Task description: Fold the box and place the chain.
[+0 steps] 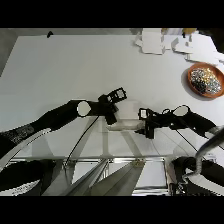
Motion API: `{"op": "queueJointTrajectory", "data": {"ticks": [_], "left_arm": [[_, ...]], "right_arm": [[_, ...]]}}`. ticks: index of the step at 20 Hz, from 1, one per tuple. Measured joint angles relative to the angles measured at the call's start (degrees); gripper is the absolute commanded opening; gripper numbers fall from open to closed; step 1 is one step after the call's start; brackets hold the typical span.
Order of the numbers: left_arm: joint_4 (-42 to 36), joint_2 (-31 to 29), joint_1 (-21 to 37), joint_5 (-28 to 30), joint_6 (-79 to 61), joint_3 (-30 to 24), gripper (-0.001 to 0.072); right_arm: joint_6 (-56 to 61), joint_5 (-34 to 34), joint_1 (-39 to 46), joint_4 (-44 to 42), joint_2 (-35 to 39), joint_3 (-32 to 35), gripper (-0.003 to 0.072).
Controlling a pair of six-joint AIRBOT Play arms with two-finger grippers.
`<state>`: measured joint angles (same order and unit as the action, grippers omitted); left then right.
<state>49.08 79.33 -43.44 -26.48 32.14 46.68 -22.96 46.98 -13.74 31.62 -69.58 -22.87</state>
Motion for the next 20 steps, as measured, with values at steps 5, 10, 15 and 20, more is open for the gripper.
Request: {"op": "queueJointTrajectory", "data": {"ticks": [5, 10, 15, 20], "left_arm": [[1.2, -5.14, 2.01, -4.24, 0.02, -0.04, 0.0011], [8.31, -14.1, 6.49, -16.96, 0.02, -0.44, 0.0161], [11.58, -16.65, 10.12, -23.52, -6.38, -5.99, 0.0333], [6.73, -14.73, 10.93, -19.65, -23.5, -11.65, 0.0332]], "right_arm": [[-0.04, 0.0, -0.02, 0.09, 0.0, 0.0, 0.0337], [-0.04, 0.0, -0.02, 0.09, 0.0, 0.0, 0.0337], [-0.07, 0.0, -0.02, 0.09, 0.0, 0.0, 0.0337], [-0.07, 0.0, -0.02, 0.09, 0.0, 0.0, 0.0337]]}}
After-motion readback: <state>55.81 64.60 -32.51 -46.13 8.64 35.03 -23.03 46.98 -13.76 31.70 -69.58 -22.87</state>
